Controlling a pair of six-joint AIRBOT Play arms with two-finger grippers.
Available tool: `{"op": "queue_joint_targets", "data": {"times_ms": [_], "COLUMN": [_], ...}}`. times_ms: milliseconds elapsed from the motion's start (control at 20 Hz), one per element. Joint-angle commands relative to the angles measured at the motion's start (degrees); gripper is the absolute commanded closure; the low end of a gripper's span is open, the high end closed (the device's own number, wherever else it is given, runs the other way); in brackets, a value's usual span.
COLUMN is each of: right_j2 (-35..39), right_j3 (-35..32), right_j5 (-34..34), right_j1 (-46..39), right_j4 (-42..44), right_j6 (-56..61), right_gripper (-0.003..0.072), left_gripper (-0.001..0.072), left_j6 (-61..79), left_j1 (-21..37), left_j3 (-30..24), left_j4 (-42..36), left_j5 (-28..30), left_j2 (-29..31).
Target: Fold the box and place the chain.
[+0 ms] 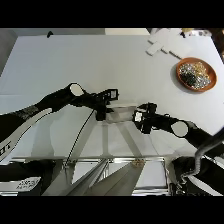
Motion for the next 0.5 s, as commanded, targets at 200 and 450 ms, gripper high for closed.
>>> {"op": "queue_joint_targets", "data": {"times_ms": [200, 450], "right_j2": [-2.45, -7.52], "right_j3": [0.37, 2.38], "right_j5": [6.73, 7.3], "right_j1": [-5.07, -5.16], "right_j4": [15.45, 22.03], "right_j6": [-15.72, -19.45], "right_gripper": [-0.0004, -0.0004], "left_gripper": [0.0699, 0.0699], "left_j6": [0.0, 0.0], "left_j1": [-0.04, -0.04], "left_j3": [-0.02, -0.02], "left_j4": [0.04, 0.02], "left_j5": [-0.13, -0.15], "left_j2": [0.02, 0.02]}}
